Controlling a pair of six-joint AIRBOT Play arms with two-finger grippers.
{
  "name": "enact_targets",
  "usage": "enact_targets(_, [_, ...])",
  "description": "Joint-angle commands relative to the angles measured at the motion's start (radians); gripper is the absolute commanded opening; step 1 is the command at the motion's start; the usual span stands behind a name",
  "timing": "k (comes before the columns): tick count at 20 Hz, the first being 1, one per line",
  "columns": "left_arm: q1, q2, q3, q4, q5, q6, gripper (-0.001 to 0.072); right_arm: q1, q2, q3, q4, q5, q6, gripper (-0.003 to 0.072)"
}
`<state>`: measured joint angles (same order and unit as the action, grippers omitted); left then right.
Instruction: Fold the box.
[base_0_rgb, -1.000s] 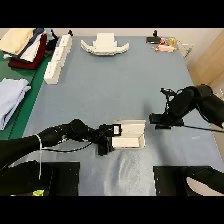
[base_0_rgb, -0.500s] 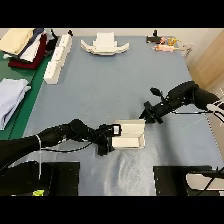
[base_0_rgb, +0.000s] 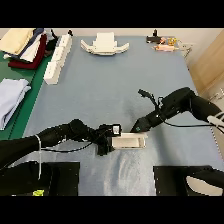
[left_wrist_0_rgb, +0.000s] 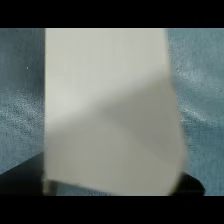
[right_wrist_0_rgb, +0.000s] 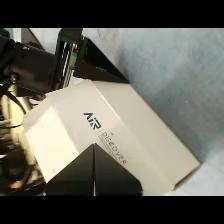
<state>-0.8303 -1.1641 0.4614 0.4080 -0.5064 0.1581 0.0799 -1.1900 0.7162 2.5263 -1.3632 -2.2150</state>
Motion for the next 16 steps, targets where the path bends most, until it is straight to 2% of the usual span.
enact_targets(1, [0.001,0.0,0.001,0.0,0.001,0.0,0.0513,0.082,0.158,-0.143,-0.003,0.252,-0.177,0.0005])
enact_targets(4, [0.001,0.0,0.001,0.0,0.001,0.0,0.0513,0.151,0.31,-0.259,-0.018,0.43,-0.254,0.0005])
enact_targets(9, [0.001,0.0,0.001,0.0,0.0,0.0,0.0513,0.285,0.481,-0.373,-0.102,0.636,-0.3,0.0011])
enact_targets(11, [0.001,0.0,0.001,0.0,0.0,0.0,0.0513,0.338,0.502,-0.372,-0.181,0.658,-0.3,0.0065])
enact_targets(13, [0.001,0.0,0.001,0.0,0.001,0.0,0.0513,0.378,0.51,-0.371,-0.246,0.663,-0.321,0.0302])
enact_targets(14, [0.001,0.0,0.001,0.0,0.0,0.0,0.0513,0.395,0.512,-0.37,-0.268,0.663,-0.358,0.0362])
enact_targets(16, [0.001,0.0,0.001,0.0,0.0,0.0,0.0513,0.419,0.512,-0.365,-0.296,0.664,-0.428,0.0375])
